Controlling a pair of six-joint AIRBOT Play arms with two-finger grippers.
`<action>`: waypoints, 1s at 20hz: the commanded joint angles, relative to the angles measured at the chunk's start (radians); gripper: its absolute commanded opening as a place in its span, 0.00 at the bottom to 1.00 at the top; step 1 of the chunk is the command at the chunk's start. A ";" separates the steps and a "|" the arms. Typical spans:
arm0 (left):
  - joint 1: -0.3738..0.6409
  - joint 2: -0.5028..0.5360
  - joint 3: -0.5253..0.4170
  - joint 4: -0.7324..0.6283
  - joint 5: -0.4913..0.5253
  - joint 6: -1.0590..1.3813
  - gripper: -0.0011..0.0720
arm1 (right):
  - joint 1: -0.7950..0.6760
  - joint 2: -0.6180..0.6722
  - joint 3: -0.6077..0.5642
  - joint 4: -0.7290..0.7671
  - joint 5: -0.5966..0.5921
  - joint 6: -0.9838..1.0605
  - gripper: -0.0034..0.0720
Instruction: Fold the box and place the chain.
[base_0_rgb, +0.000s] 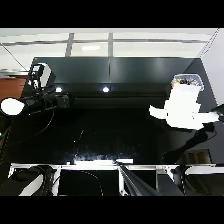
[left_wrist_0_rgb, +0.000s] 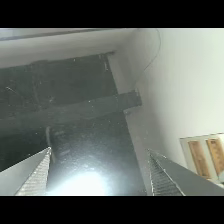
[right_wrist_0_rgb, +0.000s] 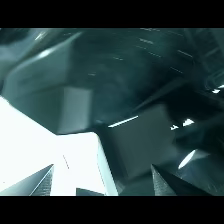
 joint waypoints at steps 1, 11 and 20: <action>0.000 0.000 0.001 -0.007 0.001 0.000 0.98 | 0.072 -0.068 0.074 -0.067 0.053 -0.062 0.70; 0.000 0.000 0.001 -0.006 0.012 0.000 0.98 | 0.143 0.054 -0.049 0.054 0.238 -0.056 0.07; -0.038 -0.039 -0.001 -0.037 -0.032 0.000 0.98 | 0.412 0.397 -0.446 0.330 -0.087 -0.007 0.07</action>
